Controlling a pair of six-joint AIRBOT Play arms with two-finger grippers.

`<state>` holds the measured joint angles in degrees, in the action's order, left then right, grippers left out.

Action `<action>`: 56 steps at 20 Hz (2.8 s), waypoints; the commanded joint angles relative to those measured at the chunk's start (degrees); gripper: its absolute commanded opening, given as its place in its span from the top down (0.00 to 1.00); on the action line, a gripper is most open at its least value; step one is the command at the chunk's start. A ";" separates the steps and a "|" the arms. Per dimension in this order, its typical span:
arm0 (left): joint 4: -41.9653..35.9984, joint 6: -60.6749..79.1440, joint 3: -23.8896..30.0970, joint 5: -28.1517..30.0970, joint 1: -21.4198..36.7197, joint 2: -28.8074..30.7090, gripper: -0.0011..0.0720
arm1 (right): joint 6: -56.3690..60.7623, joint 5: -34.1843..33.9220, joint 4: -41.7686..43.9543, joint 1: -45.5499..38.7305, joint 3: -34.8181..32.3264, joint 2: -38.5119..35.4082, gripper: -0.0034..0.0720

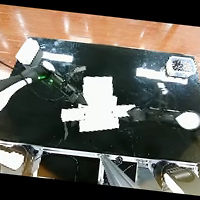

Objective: Fold the box and place the chain.

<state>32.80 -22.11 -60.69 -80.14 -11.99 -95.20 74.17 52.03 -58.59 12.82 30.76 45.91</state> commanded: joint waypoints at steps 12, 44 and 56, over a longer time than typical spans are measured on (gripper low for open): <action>14.99 7.65 19.67 44.98 -18.05 24.39 0.96 | 1.11 6.86 -10.69 -12.94 5.66 -12.72 0.02; 22.18 16.55 18.01 41.88 -18.82 19.54 0.96 | -0.48 1.27 -10.91 -12.94 5.66 -12.72 0.02; 18.84 20.65 25.70 49.05 -20.15 25.86 0.96 | -2.08 3.32 -10.69 -12.94 5.57 -12.66 0.02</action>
<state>52.21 -1.96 -37.82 -36.86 -31.51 -71.29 73.21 54.11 -69.30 -0.08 36.38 33.21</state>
